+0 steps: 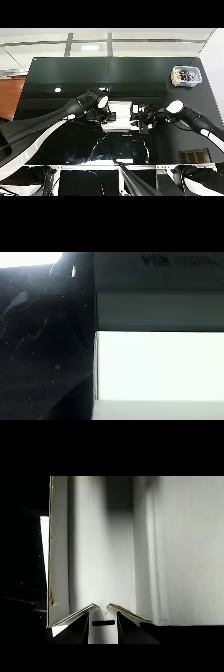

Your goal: Fold the box and place the chain.

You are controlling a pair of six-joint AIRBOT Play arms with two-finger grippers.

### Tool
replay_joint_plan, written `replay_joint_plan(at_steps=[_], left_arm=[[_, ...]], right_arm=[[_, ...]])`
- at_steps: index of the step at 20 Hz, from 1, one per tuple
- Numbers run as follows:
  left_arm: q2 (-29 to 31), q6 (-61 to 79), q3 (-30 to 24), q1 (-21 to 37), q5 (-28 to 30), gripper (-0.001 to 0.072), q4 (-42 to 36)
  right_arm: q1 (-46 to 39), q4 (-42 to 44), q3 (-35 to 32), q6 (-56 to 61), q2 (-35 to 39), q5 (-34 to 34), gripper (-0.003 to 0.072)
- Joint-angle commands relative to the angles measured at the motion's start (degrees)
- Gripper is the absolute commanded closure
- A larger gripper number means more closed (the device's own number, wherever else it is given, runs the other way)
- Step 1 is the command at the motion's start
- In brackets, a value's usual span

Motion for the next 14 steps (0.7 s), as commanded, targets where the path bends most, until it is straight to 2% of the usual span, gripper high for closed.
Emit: replay_joint_plan(at_steps=[1,12,14], left_arm=[[0.0,0.0,0.0,0.0,0.0,0.0681,0.0],[0.0,0.0,0.0,0.0,-0.1,0.0682,0.0],[0.0,0.0,0.0,0.0,-0.1,0.0681,0.0]], right_arm=[[0.0,8.3,0.0,-0.9,-1.6,-0.1,0.0485],[0.0,7.5,-0.1,-0.9,-3.0,0.1,0.0483],[0.0,7.5,-0.1,-0.9,-3.0,0.1,0.0316]])
